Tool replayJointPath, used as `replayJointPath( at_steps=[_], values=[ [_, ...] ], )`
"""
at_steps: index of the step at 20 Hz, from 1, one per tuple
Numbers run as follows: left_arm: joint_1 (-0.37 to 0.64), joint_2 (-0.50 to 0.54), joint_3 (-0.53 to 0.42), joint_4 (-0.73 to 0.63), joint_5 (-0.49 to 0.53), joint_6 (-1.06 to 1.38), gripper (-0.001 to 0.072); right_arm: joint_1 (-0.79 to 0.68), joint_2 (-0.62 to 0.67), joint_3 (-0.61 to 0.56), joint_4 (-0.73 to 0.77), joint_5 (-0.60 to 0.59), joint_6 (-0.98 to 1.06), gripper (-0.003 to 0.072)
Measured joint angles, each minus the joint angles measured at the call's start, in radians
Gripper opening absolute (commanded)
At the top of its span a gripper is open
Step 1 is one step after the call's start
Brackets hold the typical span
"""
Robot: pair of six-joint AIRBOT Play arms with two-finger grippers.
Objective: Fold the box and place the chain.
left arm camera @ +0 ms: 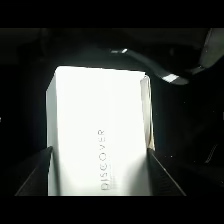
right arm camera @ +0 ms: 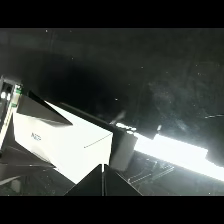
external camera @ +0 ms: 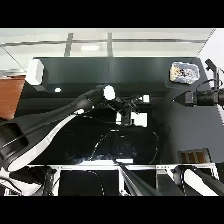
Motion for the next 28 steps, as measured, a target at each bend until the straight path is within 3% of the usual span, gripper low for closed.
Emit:
replayJointPath(
  at_steps=[3, 13, 21, 24, 28],
  values=[
    [0.005, -0.006, 0.021, 0.035, 0.000, -0.024, 0.0707, 0.000, 0.000, 0.000, 0.000, 0.000, 0.000, 0.0015],
    [0.067, -0.006, 0.134, 0.052, -0.136, -0.087, 0.0708, 0.000, 0.000, 0.000, 0.002, -0.003, 0.000, 0.0015],
    [0.072, -0.002, 0.158, 0.068, -0.185, -0.123, 0.0713, 0.000, 0.000, 0.000, 0.003, -0.004, 0.000, 0.0015],
    [0.068, 0.004, 0.164, 0.100, -0.200, -0.240, 0.0709, 0.000, 0.000, 0.000, 0.003, -0.008, 0.000, 0.0014],
    [0.072, 0.045, 0.184, 0.240, -0.275, -0.513, 0.0708, 0.000, 0.000, 0.000, 0.002, -0.013, 0.000, 0.0015]
  ],
)
